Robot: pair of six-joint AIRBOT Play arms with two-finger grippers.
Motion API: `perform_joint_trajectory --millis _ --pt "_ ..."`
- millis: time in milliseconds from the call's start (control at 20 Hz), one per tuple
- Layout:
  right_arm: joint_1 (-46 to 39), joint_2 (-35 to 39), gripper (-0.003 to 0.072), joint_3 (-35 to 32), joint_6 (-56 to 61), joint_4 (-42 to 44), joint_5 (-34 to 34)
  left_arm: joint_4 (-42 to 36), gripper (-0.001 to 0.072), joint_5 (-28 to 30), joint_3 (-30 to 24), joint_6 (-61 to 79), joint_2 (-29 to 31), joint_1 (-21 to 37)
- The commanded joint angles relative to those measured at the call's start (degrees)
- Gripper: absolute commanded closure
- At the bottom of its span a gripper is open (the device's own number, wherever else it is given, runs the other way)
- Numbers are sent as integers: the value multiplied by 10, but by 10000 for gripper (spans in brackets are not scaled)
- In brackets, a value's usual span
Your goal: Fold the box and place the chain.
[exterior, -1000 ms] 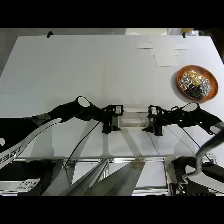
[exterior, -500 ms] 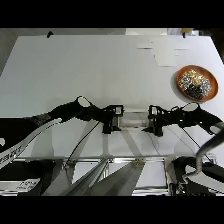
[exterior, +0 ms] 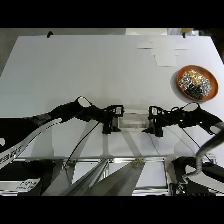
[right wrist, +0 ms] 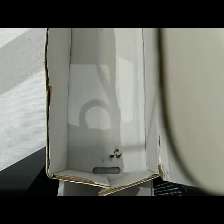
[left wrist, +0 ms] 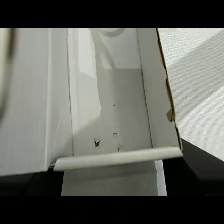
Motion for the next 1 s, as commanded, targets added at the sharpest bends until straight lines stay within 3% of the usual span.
perform_joint_trajectory --millis 0,50,100,150,250,400,700,950 --pt "1 0 346 0 0 2 1 -1 575 3 0 0 0 0" --pt "1 0 297 0 1 6 1 -1 575 3 0 0 0 0" --pt "1 0 163 0 2 11 0 -1 575 3 0 0 0 0" --pt "1 1 79 0 3 19 0 -1 575 3 0 0 0 0" --pt "0 6 15 0 7 22 0 -1 575 3 0 0 0 0" --pt "0 37 17 0 83 -6 -16 -1 575 3 0 0 0 0" --pt "-24 107 48 0 232 -156 -25 -1 575 1 0 0 0 0" --pt "-57 173 53 0 284 -165 -2 -1 575 -1 0 0 0 0"
